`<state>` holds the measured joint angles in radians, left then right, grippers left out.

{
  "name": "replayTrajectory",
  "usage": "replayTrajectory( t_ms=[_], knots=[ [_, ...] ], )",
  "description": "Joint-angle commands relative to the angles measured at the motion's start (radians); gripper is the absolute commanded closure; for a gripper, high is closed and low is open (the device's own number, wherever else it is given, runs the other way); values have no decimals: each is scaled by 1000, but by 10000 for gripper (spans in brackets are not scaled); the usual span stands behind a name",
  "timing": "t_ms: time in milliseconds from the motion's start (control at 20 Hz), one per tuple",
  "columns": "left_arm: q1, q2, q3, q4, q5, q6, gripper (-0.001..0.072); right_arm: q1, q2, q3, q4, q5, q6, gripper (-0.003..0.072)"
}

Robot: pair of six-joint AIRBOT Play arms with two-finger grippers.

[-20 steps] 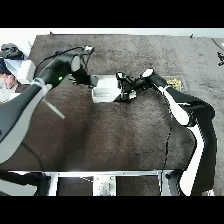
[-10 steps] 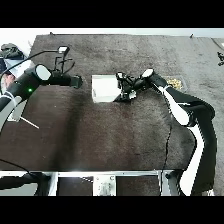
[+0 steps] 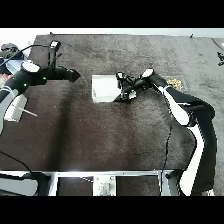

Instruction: Fold the box and place the chain.

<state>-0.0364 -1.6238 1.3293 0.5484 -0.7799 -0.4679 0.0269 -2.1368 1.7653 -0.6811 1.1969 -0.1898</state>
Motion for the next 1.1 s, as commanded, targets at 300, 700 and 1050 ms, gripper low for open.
replayTrajectory(
  t_ms=[300,700,1050],
  knots=[
    [43,-313,178,-155,-448,639,146,1,0,1,0,0,0,148],
    [-7,-330,139,-105,-423,919,-11,1,0,1,0,0,0,148],
    [-38,-344,109,-108,-407,945,-11,1,0,1,0,0,0,148]
  ],
)
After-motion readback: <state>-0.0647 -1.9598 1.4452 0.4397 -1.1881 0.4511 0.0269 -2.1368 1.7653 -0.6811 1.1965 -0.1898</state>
